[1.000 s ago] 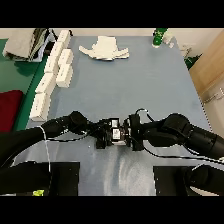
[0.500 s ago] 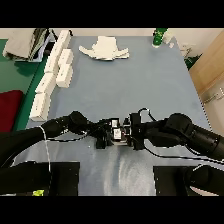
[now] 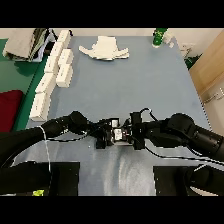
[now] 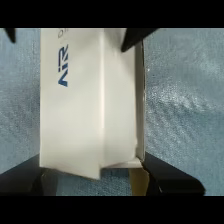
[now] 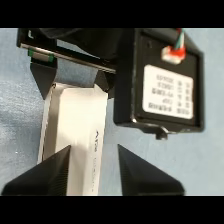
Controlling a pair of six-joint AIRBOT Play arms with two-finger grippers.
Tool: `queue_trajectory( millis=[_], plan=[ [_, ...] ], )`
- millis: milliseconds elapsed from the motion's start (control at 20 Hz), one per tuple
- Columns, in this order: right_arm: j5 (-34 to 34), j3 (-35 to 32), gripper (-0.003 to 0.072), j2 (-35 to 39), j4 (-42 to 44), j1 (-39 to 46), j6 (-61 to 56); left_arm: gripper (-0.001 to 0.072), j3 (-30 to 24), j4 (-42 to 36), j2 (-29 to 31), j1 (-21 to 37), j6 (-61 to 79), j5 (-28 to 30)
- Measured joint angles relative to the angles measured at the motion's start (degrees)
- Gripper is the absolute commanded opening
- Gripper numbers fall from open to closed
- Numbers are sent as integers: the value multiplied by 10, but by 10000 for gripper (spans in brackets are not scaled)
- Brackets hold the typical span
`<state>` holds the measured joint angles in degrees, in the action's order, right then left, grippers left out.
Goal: Fold the box.
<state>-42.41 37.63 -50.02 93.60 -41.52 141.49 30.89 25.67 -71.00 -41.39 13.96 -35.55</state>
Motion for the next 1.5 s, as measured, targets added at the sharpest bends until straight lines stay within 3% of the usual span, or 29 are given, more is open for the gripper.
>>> queue_trajectory(
  millis=[100,150,700,800,1150,1400,1500],
  plan=[
    [0,0,330,-2,0,0,0,520,0,0,0,0,0,0],
    [0,0,264,-4,1,0,0,520,0,0,0,0,0,0],
    [-23,-4,257,-7,27,0,0,520,0,0,0,0,0,0],
    [-25,-9,147,-8,32,0,0,520,0,0,0,0,1,0],
    [-26,-17,149,-7,43,0,0,520,0,0,0,0,1,-1],
    [-31,-17,162,-6,52,-3,0,520,0,0,0,0,1,-1],
    [-35,-17,423,-5,54,-8,0,520,0,1,0,0,1,-1]
  ],
)
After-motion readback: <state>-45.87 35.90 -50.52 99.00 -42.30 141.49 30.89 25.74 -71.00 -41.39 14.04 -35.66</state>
